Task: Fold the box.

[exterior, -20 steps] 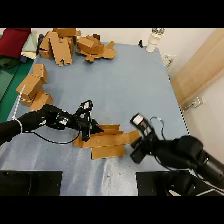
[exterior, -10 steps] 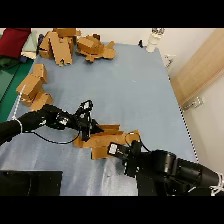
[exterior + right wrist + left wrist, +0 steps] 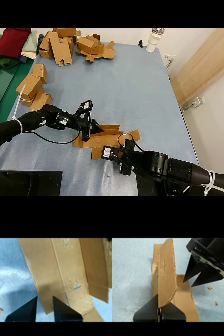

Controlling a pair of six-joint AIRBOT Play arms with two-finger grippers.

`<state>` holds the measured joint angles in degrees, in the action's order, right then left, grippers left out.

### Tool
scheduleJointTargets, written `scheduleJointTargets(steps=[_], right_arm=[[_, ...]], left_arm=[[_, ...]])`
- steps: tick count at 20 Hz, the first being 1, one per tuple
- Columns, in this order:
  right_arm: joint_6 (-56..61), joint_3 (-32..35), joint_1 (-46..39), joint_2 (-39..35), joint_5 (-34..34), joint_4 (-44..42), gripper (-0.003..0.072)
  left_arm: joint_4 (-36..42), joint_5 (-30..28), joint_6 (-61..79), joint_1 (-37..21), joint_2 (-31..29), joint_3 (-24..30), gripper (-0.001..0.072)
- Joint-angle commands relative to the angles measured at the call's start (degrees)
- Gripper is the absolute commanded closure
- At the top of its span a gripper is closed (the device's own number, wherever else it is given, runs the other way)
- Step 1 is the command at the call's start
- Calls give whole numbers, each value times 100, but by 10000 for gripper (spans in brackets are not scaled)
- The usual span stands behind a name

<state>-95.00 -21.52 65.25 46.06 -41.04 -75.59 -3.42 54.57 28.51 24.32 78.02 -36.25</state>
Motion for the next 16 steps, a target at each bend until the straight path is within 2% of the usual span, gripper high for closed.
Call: scheduleJointTargets(steps=[1,16], right_arm=[[-7,4,2,81,179,33,366],[4,7,-7,236,221,282,367]], left_arm=[[0,2,0,-2,-4,-4,697],[0,2,0,-2,-2,-4,697]])
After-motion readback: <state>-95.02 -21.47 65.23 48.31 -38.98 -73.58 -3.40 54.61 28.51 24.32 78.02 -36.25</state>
